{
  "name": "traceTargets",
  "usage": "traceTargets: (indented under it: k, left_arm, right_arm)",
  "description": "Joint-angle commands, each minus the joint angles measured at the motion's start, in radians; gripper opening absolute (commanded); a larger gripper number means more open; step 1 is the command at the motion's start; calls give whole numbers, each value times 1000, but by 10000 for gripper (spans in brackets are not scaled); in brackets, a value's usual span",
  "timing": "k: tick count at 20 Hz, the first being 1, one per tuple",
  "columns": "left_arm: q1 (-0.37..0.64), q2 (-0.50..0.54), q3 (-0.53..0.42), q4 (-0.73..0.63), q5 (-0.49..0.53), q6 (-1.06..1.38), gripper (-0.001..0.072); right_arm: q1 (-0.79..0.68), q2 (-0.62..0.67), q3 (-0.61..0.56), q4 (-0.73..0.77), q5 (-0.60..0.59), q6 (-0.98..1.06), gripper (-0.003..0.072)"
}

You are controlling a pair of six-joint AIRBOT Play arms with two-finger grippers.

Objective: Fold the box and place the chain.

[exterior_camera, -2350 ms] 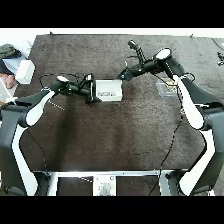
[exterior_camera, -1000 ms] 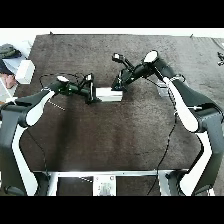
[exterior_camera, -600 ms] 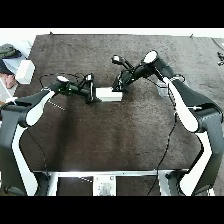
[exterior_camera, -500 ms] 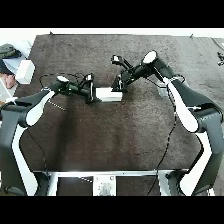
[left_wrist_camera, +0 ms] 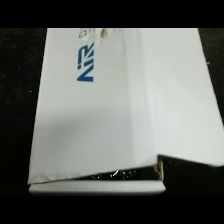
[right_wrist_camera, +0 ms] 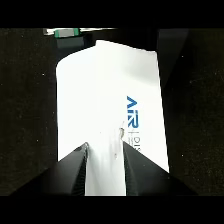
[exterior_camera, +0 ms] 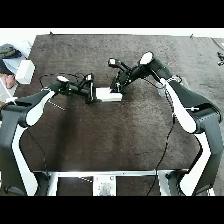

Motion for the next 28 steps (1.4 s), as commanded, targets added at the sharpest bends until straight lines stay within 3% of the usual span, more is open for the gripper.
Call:
traceTargets:
  k: [1, 4, 17, 18, 20, 28]
  left_arm:
    - [0, 0, 0, 0, 0, 0, 407]
    - [0, 0, 0, 0, 0, 0, 407]
    - [0, 0, 0, 0, 0, 0, 407]
    - [0, 0, 0, 0, 0, 0, 407]
    - [0, 0, 0, 0, 0, 0, 407]
    - [0, 0, 0, 0, 0, 0, 407]
  right_arm:
    - [3, -9, 0, -13, -30, 1, 289]
    - [4, -9, 0, -18, -84, 1, 289]
    - [15, 21, 0, -37, -93, -2, 269]
    - [21, 21, 0, -54, -84, -2, 258]
    - [31, 21, 0, -85, -73, -2, 165]
    - [37, 18, -1, -94, -29, 25, 165]
